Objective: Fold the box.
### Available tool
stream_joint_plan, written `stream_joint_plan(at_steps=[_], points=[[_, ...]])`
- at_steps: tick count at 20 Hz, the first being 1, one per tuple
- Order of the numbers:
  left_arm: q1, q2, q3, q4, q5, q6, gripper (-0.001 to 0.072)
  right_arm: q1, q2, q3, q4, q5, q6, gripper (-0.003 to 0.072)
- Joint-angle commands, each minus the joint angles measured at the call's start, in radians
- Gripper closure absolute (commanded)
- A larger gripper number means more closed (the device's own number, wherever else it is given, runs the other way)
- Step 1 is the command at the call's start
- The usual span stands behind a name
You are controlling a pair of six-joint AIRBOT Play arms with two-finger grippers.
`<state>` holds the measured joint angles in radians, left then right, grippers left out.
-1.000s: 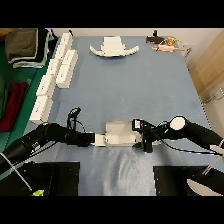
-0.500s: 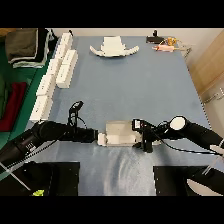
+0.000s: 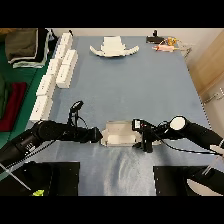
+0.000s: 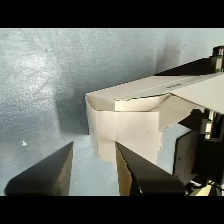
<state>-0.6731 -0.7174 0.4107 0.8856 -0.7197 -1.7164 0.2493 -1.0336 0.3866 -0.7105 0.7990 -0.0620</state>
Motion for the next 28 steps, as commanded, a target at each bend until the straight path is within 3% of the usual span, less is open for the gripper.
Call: stream_joint_plan(at_steps=[1, 5, 8, 11, 13, 18, 21, 28], points=[[-0.001, 0.0, -0.001, -0.029, 0.035, 0.0, 0.0308, 0.0, 0.0, 0.001, 0.0, 0.0, 0.0, 0.0175], [-0.006, -0.032, 0.001, -0.045, 0.053, 0.026, 0.0307, 0.0, 0.0, 0.001, 0.0, 0.0, 0.0, 0.0174], [-0.072, -0.097, 0.034, -0.04, 0.055, 0.025, 0.0307, 0.0, 0.0, 0.001, 0.0, 0.0, 0.0, 0.0175], [-0.134, -0.171, 0.117, 0.111, 0.054, -0.133, 0.0307, 0.0, 0.0, 0.001, 0.0, 0.0, 0.0, 0.0174], [-0.168, -0.211, 0.162, 0.25, 0.019, -0.303, 0.0308, 0.0, 0.0, 0.001, 0.0, 0.0, 0.0, 0.0175], [-0.264, -0.344, 0.265, 0.306, -0.055, -0.412, 0.0308, 0.0, 0.0, 0.001, 0.0, 0.0, 0.0, 0.0174], [-0.304, -0.392, 0.341, 0.435, -0.112, -0.549, 0.0308, 0.0, 0.0, 0.001, 0.0, 0.0, 0.0, 0.0175], [-0.332, -0.489, 0.41, 0.462, -0.201, -0.644, 0.0308, 0.0, 0.0, 0.001, 0.0, 0.0, 0.0, 0.0175]])
